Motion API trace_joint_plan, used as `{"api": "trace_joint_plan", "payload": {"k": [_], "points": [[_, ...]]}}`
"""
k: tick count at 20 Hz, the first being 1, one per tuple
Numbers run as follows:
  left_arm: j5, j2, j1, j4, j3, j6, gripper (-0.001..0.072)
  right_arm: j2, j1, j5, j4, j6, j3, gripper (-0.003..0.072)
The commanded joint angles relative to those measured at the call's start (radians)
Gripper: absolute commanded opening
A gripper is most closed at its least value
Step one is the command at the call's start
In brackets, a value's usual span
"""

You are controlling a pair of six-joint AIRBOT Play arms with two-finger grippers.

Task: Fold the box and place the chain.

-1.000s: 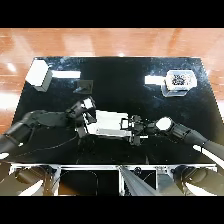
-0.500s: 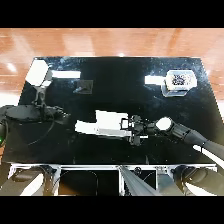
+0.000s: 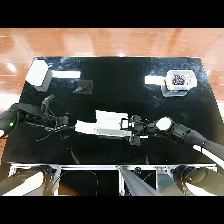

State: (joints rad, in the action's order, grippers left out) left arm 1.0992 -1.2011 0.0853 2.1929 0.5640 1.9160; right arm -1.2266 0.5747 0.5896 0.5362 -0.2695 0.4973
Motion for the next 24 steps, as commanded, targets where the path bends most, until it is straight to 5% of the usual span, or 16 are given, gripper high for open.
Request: {"api": "trace_joint_plan", "payload": {"k": [1,8,12,15,24], "points": [[-0.063,-0.066,-0.066,0.056,0.000,-0.034,0.0019,0.000,0.000,0.000,0.000,0.000,0.000,0.0608],[-0.084,-0.146,-0.179,0.203,0.006,0.055,0.0019,0.000,0.000,-0.001,0.000,0.000,0.000,0.0608],[0.016,-0.146,-0.187,0.202,0.053,0.054,0.0043,0.000,0.000,-0.002,0.000,0.000,0.000,0.0608],[0.076,-0.146,-0.187,0.198,0.095,0.055,0.0553,0.000,0.000,-0.002,0.000,0.001,0.000,0.0608],[0.210,-0.138,-0.192,0.214,0.171,0.051,0.0565,0.000,0.000,-0.002,0.000,0.001,0.000,0.0608]]}}
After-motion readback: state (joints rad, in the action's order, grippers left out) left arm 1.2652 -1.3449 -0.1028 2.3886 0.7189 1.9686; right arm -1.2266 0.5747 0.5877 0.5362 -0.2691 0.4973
